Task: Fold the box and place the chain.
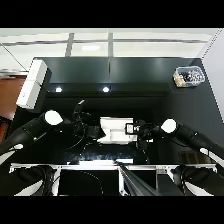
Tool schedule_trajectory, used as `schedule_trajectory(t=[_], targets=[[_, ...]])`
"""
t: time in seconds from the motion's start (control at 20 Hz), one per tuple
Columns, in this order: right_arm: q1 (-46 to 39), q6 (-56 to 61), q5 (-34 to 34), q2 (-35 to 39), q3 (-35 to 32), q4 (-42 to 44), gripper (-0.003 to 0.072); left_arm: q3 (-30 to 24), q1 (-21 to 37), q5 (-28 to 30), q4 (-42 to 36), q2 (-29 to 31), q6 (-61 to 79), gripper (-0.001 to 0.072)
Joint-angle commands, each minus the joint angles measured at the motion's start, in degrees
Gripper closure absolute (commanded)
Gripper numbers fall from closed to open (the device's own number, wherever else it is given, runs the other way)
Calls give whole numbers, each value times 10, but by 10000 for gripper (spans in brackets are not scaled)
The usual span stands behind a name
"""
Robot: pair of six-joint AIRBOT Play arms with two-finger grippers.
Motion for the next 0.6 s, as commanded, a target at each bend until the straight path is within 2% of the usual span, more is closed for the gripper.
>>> schedule_trajectory(t=[0.0,0.15,0.35,0.55], targets=[[0,0,0,0,0,0,250,20,-66,73,122,-2,-159,91],[0,0,0,0,0,0,250,42,-104,79,221,-11,-267,91],[0,0,0,0,0,0,250,68,-148,74,281,-28,-338,91],[0,0,0,0,0,0,250,77,-161,17,376,-30,-492,100]])
